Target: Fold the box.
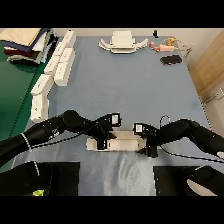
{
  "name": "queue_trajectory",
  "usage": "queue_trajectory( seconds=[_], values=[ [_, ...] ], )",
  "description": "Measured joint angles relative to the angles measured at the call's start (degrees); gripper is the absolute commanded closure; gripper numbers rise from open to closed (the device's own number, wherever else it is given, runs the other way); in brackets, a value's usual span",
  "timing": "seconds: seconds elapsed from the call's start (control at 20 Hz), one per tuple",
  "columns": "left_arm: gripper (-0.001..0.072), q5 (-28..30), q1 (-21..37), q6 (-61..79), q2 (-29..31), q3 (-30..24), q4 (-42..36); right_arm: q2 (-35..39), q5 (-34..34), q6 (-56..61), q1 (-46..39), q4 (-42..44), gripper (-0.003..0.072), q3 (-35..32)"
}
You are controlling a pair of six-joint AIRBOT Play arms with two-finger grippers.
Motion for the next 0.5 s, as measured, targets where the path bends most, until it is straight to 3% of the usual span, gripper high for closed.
queue_trajectory(
  seconds=[0.5],
  values=[
    [0.0696, 0.17, 0.0, 0.0, 0.0, 0.0, 0.02, 0.04, 3.34, 2.29, 2.12, -2.16, -0.0002, -0.52]
  ],
)
